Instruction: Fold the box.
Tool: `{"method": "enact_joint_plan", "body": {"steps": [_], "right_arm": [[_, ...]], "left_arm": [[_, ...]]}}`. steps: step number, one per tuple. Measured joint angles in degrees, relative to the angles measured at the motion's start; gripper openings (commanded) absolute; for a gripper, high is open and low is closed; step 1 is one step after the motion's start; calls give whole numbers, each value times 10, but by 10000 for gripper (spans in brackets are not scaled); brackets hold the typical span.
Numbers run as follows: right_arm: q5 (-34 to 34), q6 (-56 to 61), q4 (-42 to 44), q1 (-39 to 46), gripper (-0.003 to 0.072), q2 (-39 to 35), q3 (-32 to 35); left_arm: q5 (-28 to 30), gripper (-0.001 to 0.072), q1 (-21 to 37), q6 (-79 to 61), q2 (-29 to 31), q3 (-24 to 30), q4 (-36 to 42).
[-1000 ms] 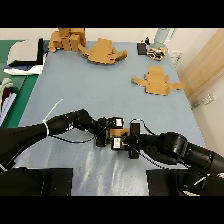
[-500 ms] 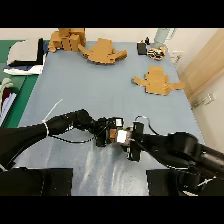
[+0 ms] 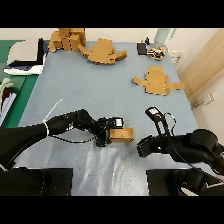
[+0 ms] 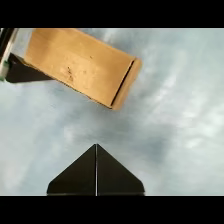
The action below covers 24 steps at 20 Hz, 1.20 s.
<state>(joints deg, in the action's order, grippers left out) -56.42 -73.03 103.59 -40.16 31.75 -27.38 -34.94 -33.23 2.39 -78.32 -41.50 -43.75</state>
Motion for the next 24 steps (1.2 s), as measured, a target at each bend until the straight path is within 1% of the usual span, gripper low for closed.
{"method": "enact_joint_plan", "body": {"steps": [2, 4, 7, 9, 11, 14, 18, 24], "right_arm": [[12, -93, 143, 80, -1, 35, 9], [-3, -217, 290, 168, -1, 78, 12], [-85, -385, 450, 297, 0, 140, 16], [-142, -463, 507, 370, 1, 175, 19], [-162, -509, 541, 414, 0, 195, 27], [-174, -545, 564, 442, 1, 209, 48], [-157, -562, 563, 445, 1, 215, 73], [-130, -571, 557, 428, 0, 218, 88]], "left_arm": [[0, 316, 0, 0, 0, 0, 0], [0, 316, 0, 0, 0, 0, 0], [0, 316, 0, 0, 0, 0, 0], [0, 316, 0, 0, 0, 0, 0], [0, 316, 0, 0, 0, 0, 0], [0, 316, 0, 0, 0, 0, 0], [0, 316, 0, 0, 0, 0, 0], [0, 316, 0, 0, 0, 0, 0]]}}
